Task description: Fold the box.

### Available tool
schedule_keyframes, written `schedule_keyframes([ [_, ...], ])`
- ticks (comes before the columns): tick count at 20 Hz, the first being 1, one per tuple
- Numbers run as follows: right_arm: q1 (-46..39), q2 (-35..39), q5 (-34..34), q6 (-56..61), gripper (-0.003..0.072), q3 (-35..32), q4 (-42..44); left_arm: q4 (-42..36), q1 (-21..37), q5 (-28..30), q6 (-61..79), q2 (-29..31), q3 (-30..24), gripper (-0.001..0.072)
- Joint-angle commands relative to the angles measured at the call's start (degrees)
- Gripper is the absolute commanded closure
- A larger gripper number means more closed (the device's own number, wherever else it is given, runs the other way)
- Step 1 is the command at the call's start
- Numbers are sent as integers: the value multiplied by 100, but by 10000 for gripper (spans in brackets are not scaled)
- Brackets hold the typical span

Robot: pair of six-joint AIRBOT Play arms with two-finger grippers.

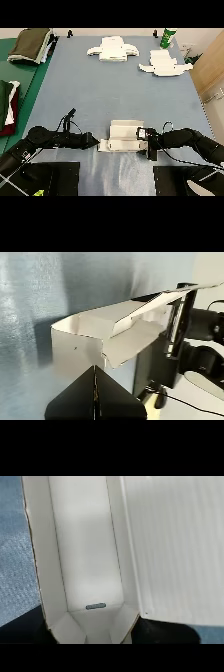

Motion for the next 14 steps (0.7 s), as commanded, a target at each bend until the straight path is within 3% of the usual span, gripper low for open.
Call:
schedule_keyframes([
  [1, 2, 0, 0, 0, 167, -2, 0, 1268, -140, 407, -1187, 4, 4, 697],
  [5, 2, 0, 0, 0, 167, -2, 0, 2354, -146, 306, -2142, 2, 2, 697],
  [14, 2, 0, 2, 0, 167, -2, 2, 1963, -1104, 957, -2210, -669, 0, 697],
])
